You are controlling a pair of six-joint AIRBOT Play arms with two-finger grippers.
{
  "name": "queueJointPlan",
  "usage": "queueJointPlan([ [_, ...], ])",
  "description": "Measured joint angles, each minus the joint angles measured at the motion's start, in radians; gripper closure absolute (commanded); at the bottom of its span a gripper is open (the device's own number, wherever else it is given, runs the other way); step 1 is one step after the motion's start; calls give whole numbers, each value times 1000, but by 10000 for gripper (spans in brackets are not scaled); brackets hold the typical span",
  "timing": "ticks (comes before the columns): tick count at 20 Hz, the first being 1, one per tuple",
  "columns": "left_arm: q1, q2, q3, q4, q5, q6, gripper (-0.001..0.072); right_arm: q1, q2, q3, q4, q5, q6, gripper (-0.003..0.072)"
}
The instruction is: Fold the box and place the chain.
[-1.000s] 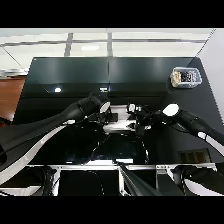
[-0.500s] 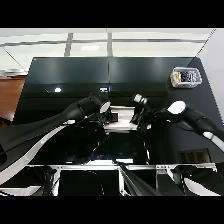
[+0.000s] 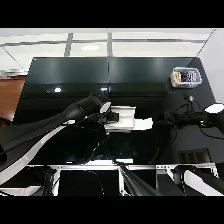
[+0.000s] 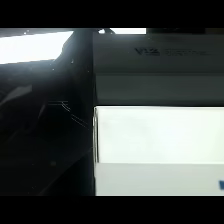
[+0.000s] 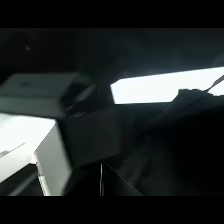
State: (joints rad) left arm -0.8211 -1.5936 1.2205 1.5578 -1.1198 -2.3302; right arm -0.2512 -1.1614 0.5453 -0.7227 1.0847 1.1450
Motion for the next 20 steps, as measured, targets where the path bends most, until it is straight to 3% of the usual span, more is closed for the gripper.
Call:
queueJointPlan([
  [5,0,0,0,0,1,0,681,172,-115,-28,140,-36,-20,669],
  [10,0,0,0,0,1,0,681,270,-145,13,199,-50,-93,668],
  [11,0,0,0,0,1,0,680,276,-147,32,196,-32,-103,566],
  [12,0,0,0,0,1,0,681,280,-149,54,190,-13,-111,208],
  [13,0,0,0,0,0,0,680,282,-150,75,182,8,-116,17],
  [17,0,0,0,0,1,0,680,290,-151,143,185,77,-126,21],
  [19,0,0,0,1,1,0,680,303,-152,160,207,92,-129,180],
  [20,0,0,0,1,1,0,680,312,-152,164,214,92,-129,208],
])
